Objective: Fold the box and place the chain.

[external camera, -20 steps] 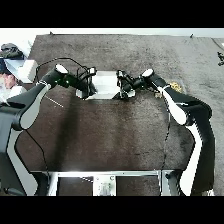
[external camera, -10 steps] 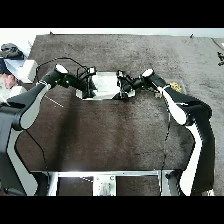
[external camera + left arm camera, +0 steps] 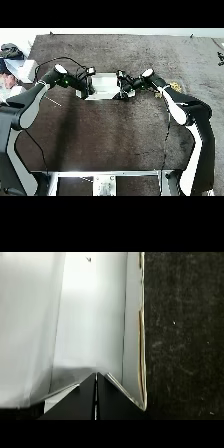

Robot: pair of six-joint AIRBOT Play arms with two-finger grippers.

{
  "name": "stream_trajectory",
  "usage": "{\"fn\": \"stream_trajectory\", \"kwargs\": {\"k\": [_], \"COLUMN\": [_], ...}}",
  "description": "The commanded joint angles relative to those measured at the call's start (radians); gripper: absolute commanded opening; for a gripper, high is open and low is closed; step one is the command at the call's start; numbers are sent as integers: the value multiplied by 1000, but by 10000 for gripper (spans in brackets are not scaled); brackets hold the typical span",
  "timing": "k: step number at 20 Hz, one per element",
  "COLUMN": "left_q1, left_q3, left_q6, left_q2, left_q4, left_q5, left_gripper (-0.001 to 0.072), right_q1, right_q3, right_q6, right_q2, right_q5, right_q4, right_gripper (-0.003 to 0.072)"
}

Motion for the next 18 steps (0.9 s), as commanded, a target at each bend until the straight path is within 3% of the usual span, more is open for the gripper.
{"fn": "stream_trajectory", "kwargs": {"k": [1, 6, 11, 14, 18], "left_q1": [35, 66, 114, 189, 277], "left_q3": [1, 4, -2, -68, -228], "left_q6": [-3, -56, -274, -464, -664], "left_q2": [9, 82, 233, 315, 401], "left_q4": [8, 43, 89, 61, 11], "left_q5": [-52, -82, -108, -73, 31], "left_gripper": [11, 7, 6, 6, 7], "right_q1": [1, 1, 1, 1, 1], "right_q3": [0, 0, 0, 0, 0], "right_q6": [-2, -2, -2, -2, -2], "right_q2": [0, 0, 0, 0, 0], "right_q5": [1, 1, 1, 1, 0], "right_q4": [0, 0, 0, 0, 0], "right_gripper": [337, 337, 337, 337, 337]}}
